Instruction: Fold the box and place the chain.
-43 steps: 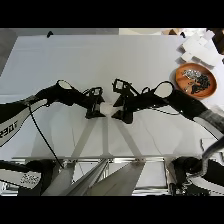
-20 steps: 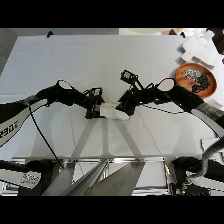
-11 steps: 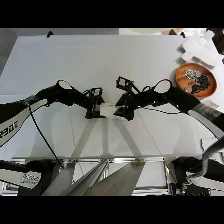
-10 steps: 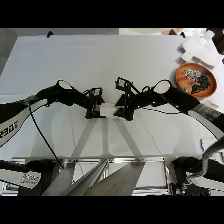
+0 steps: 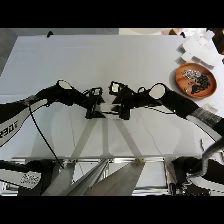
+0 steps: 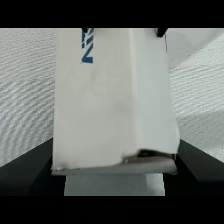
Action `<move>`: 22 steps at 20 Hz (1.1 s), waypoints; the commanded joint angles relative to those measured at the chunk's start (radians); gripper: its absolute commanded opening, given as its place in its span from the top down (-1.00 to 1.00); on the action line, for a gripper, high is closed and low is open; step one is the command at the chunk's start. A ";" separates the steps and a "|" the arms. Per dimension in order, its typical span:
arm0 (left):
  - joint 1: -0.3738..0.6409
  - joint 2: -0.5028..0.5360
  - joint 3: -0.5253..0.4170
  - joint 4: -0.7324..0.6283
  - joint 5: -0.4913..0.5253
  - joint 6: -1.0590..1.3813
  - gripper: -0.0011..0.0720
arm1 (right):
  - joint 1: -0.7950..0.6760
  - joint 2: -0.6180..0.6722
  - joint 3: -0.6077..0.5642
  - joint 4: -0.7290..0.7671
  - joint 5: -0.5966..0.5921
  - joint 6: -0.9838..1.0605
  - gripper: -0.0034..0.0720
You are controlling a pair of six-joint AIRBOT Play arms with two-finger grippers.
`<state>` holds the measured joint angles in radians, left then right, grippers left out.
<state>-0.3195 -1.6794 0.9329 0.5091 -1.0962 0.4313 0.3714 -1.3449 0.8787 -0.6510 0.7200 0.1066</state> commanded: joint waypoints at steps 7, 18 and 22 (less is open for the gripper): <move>0.000 0.001 0.000 0.000 0.000 0.002 0.21 | 0.064 0.010 -0.001 -0.084 -0.034 0.000 0.46; 0.000 0.001 0.000 0.000 0.000 0.001 0.21 | 0.065 0.010 -0.003 -0.138 -0.174 0.062 0.44; 0.000 0.001 0.000 0.000 0.000 0.002 0.21 | 0.072 0.010 -0.003 -0.140 -0.177 0.077 0.36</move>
